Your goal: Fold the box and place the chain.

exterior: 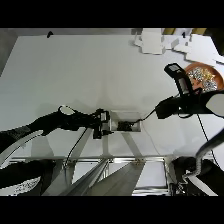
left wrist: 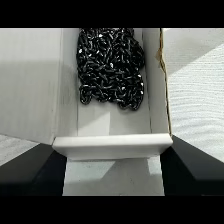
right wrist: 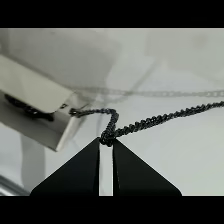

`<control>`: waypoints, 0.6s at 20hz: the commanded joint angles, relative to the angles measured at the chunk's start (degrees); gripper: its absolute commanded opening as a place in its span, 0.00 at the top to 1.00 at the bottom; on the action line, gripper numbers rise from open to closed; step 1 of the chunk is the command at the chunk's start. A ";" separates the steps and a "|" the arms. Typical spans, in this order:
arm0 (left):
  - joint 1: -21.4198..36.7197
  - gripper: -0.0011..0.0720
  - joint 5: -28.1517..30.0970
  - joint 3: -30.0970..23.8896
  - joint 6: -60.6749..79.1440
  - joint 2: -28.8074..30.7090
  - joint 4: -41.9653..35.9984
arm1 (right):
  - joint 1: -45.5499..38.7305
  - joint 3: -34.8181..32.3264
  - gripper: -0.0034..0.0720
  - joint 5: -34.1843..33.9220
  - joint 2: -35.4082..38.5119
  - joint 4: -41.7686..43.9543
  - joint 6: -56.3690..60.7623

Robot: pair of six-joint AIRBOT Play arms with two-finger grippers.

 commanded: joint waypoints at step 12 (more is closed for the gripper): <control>-0.02 0.64 0.00 0.00 0.00 -0.04 0.02 | 16.90 0.07 0.92 -4.98 4.33 4.46 1.57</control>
